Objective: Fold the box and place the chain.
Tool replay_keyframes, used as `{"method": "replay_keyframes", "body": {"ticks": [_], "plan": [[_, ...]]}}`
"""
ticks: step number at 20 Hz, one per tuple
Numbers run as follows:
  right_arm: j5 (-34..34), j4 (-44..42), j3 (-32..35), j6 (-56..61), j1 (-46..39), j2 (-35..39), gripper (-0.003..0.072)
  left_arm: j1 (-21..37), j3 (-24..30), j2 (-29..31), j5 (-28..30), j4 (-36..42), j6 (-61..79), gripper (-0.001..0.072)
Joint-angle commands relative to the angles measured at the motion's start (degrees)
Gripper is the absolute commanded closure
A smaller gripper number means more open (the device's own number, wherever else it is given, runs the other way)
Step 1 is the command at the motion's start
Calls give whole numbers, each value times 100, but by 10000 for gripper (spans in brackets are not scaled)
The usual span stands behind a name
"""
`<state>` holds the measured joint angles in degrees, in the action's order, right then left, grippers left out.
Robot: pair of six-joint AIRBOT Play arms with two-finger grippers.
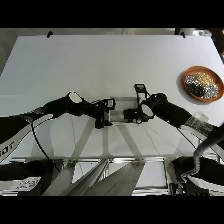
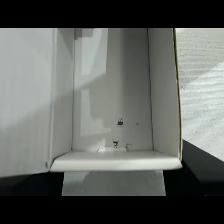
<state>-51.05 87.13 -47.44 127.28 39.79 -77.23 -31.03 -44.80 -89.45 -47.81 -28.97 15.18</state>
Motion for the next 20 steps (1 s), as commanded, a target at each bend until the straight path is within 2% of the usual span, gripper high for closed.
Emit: {"method": "replay_keyframes", "body": {"ticks": [1,2,3,5,7,8,12,13,15,16,19,20], "plan": [[-42,13,-4,42,50,-122,290,4,-4,0,0,0,0,259],[-68,39,-4,37,50,-125,323,4,-4,0,0,0,0,259],[-79,76,-4,35,50,-122,418,4,-4,0,0,0,0,259],[-109,76,-4,11,50,-120,485,4,-4,0,2,0,0,259],[-197,98,-4,-28,50,-120,623,4,-4,0,2,0,0,259],[-234,118,-4,-28,50,-120,669,4,-4,0,0,0,0,259],[-227,116,-4,-83,50,-122,669,4,-4,0,0,0,0,259],[-214,114,-4,-149,50,-120,636,4,-4,0,0,0,0,259],[-208,116,-7,-157,50,-109,254,4,-4,0,2,0,0,259],[-208,116,-7,-157,50,-103,154,4,-4,0,0,0,0,259],[-208,116,-4,-155,50,-96,169,4,-4,0,0,0,0,259],[-212,116,-7,-155,50,-96,240,4,-4,0,0,0,0,259]]}}
